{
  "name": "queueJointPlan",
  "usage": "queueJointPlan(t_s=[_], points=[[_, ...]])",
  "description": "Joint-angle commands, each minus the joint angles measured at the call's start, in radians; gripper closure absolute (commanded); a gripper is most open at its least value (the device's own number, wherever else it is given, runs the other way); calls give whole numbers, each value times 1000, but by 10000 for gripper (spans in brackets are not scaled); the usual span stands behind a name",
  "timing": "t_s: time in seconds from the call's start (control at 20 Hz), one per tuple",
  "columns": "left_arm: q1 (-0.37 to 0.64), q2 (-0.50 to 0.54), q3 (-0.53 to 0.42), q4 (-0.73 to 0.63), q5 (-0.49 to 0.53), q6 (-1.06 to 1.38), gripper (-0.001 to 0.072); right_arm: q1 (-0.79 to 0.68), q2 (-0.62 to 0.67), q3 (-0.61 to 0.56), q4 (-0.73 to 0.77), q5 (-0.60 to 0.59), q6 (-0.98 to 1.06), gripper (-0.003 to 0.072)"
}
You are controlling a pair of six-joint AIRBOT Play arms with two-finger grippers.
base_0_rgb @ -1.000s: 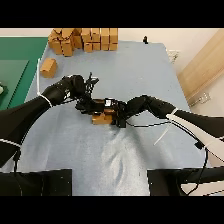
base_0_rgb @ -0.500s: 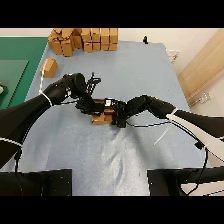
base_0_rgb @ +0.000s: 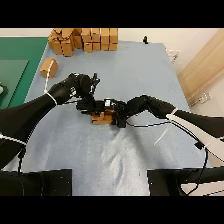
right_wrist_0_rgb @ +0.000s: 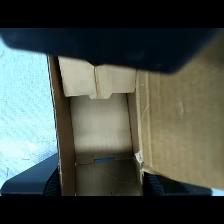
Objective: Fold the box.
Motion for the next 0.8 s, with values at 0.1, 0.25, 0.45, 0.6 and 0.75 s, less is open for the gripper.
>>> queueJointPlan(t_s=[0.1, 0.25, 0.45, 0.6, 0.75], points=[[-1, -3, 31, 111, -77, -24, 296, 0, -1, 0, 2, 0, 3, 183], [-1, -7, 38, 97, -98, -24, 296, 0, -1, 0, 2, 0, 3, 183], [-1, -13, 45, 90, -48, -24, 296, 1, -1, 0, 3, 0, 3, 184], [-12, -47, 68, 82, -34, -24, 296, 1, -1, 0, 3, -1, 3, 183], [-40, -103, 104, 87, -71, -24, 295, 1, -1, 0, 3, -1, 3, 184]])
